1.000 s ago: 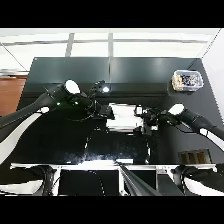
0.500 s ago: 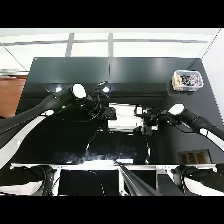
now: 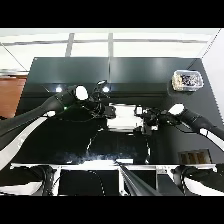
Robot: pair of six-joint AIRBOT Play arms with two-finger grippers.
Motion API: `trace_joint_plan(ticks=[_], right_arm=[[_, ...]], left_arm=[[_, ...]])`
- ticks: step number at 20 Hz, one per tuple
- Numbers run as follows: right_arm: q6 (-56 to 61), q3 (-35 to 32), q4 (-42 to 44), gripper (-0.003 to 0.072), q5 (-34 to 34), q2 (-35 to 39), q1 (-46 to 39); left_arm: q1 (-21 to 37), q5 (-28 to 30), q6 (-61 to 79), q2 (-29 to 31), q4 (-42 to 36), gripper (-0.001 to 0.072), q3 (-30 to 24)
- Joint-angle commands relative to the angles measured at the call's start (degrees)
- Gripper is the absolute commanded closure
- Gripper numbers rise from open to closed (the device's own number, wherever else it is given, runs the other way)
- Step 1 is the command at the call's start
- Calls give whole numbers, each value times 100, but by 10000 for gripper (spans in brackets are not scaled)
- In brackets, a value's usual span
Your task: Fold the box and place the chain.
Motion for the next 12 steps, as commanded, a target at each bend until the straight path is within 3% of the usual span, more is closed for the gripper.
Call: trace_joint_plan(ticks=[1, 6, 11, 12], right_arm=[[0, 0, 0, 493, 2, -2, 4], [0, 0, 2, 493, 0, -2, 4], [-2, 0, 2, 494, 2, -2, 4], [0, 0, 2, 493, 2, -2, 4]], left_arm=[[-127, 35, -201, -4, 321, 169, 33], [-782, -216, -1742, -125, 1976, 169, 540], [-1113, -1134, -2247, -621, 2236, 173, 1276], [-1126, -1298, -2356, -662, 2245, 213, 1386]])
